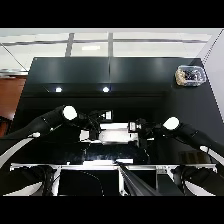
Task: Fold the box and place the chain.
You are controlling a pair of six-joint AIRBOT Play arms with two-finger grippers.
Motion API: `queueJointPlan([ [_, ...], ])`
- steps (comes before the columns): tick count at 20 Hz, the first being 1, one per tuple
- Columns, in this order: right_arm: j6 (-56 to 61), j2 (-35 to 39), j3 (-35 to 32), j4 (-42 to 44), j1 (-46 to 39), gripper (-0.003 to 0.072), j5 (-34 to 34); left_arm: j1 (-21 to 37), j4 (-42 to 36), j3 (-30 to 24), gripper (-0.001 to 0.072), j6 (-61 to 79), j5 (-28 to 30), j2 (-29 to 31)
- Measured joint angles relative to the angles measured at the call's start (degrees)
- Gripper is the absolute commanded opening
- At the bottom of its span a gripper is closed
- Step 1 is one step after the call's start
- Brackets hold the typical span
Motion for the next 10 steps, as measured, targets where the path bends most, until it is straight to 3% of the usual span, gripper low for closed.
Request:
queueJointPlan([
  [10,2.84,-0.35,0.07,-1.79,1.86,0.0703,-2.56,0.00,0.00,0.00,0.0027,0.00,0.00,0.00],
])
